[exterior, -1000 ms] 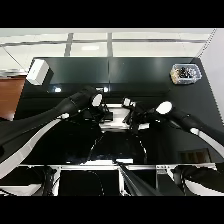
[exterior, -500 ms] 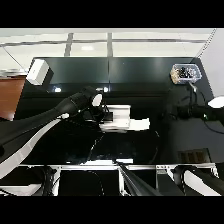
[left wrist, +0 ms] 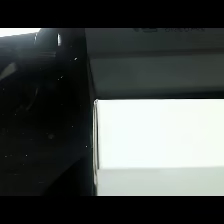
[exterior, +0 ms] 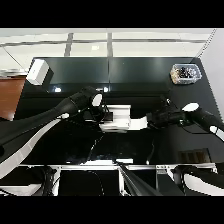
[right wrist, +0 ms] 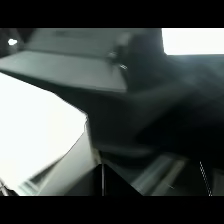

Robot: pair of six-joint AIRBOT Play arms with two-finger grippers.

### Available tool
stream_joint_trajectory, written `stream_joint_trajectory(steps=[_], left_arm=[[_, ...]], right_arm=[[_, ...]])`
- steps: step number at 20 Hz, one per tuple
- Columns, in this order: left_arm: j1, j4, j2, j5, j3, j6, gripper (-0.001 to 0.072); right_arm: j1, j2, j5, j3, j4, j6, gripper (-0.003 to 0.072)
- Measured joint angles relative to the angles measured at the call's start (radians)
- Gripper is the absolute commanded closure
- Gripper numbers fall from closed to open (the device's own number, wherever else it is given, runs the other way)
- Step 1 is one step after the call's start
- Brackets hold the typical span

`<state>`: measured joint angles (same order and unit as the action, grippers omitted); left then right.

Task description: Fold the box and place the chain.

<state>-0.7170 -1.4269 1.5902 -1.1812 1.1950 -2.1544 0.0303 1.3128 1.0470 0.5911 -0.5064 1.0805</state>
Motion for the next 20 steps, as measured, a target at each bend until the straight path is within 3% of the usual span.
stream_joint_trajectory(steps=[1, 4, 6, 8, 9, 10, 14, 20], left_arm=[[0.0, 0.0, 0.0, 0.0, 0.0, 0.0, 0.068], [0.0, 0.0, 0.0, 0.0, 0.0, 0.0, 0.068], [0.0, 0.0, 0.0, 0.0, 0.0, 0.0, 0.068], [0.0, 0.0, 0.0, 0.0, 0.0, 0.0, 0.068], [0.0, 0.0, 0.0, 0.0, 0.0, 0.0, 0.068], [0.0, 0.0, 0.0, -0.001, 0.0, 0.0, 0.068], [0.0, 0.0, 0.0, -0.004, 0.0, 0.0, 0.068], [0.0, 0.019, 0.0, -0.003, 0.0, 0.0, 0.068]], right_arm=[[0.011, 0.005, 0.02, 0.027, 0.009, -0.016, 0.0106], [0.036, 0.015, 0.098, 0.109, 0.024, -0.048, 0.0109], [0.063, 0.017, 0.124, 0.146, 0.029, -0.055, 0.0217], [0.097, 0.019, 0.121, 0.166, 0.029, -0.048, 0.0221], [0.117, 0.019, 0.113, 0.172, 0.026, -0.032, 0.0328], [0.138, 0.019, 0.1, 0.177, 0.017, -0.018, 0.0348], [0.217, 0.02, 0.056, 0.209, -0.052, 0.069, 0.0378], [0.357, 0.023, -0.02, 0.277, -0.294, 0.314, 0.0387]])
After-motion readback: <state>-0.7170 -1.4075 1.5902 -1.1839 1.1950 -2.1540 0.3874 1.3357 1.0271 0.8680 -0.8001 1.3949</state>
